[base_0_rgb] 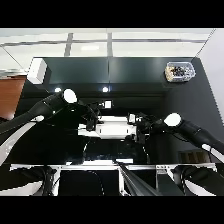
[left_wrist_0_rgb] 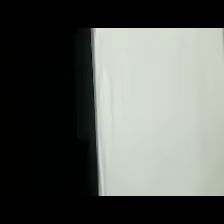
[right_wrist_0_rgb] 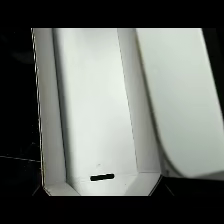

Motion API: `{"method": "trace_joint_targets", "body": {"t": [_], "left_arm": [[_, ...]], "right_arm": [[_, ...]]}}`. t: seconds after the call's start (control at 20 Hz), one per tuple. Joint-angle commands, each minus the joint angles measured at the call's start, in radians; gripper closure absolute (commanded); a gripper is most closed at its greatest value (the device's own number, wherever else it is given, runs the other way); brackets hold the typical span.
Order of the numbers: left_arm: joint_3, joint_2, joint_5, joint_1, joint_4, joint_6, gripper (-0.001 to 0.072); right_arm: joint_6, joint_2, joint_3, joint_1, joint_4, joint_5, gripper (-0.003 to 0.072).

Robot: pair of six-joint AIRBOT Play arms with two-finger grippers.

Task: Fold the box and place the chain.

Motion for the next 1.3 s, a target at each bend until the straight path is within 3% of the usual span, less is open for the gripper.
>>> {"method": "trace_joint_targets", "body": {"t": [0.0, 1.25], "left_arm": [[0.001, -0.001, 0.001, 0.0, 0.0, 0.0, 0.0685], [0.0, -0.001, 0.003, 0.0, -0.021, 0.0, 0.0685]], "right_arm": [[-0.081, -0.047, 0.0, -0.001, 0.014, 0.005, 0.0024], [-0.052, -0.084, 0.018, -0.001, -0.006, -0.014, 0.0025]]}}
